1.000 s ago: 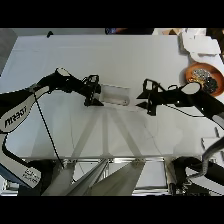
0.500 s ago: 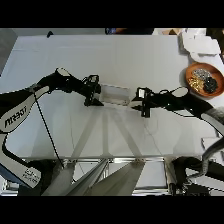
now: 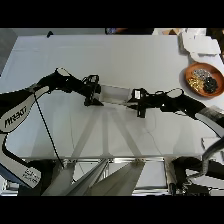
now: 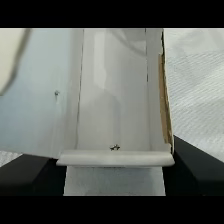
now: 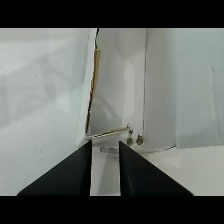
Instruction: Fold the box and place the chain.
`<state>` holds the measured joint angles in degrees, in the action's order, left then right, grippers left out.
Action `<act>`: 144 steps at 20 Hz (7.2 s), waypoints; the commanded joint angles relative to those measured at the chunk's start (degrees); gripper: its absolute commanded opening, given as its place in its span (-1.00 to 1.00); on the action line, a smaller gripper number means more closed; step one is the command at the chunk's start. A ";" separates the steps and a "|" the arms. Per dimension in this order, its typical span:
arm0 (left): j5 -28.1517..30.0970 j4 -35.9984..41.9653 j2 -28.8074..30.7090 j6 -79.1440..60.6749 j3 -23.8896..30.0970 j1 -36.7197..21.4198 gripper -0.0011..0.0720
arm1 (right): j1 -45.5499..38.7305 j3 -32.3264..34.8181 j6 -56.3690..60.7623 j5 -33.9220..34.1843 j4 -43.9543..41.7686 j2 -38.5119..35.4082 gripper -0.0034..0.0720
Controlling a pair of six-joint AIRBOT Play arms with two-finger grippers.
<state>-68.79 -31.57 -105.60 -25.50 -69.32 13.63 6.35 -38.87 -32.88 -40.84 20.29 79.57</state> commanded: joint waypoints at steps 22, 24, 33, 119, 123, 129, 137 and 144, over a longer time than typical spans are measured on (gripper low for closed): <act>0.00 0.02 -0.04 0.00 0.02 0.04 -0.02 | 1.55 0.02 -0.61 2.67 -6.67 0.11 -0.53; 0.00 0.02 -0.04 0.00 0.02 0.04 -0.02 | 1.55 0.02 -0.61 2.43 -6.69 0.09 -0.71; 0.00 0.02 -0.04 0.02 0.02 0.04 -0.02 | 1.51 0.00 -0.52 -0.50 -11.74 -3.58 -0.88; 0.00 0.02 -0.04 0.00 0.02 0.04 -0.02 | 10.27 1.75 112.54 16.90 22.82 -10.97 -0.01; 0.00 0.02 -0.04 0.00 0.02 0.04 -0.02 | 10.36 0.59 114.18 16.96 23.23 -10.91 -0.01; 0.00 0.02 -0.04 0.00 0.02 0.04 -0.02 | 10.60 0.59 115.54 16.87 24.90 -9.55 -0.01; 0.00 0.02 -0.04 0.00 0.02 0.04 -0.02 | 11.45 0.59 117.13 18.80 30.40 -7.52 -0.02; 0.00 0.02 -0.04 0.00 0.02 0.04 -0.02 | 11.43 0.59 119.93 22.32 30.49 -7.32 -0.03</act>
<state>-68.79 -31.53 -105.60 -25.47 -69.32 13.69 17.72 -38.26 85.65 -20.12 50.61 72.14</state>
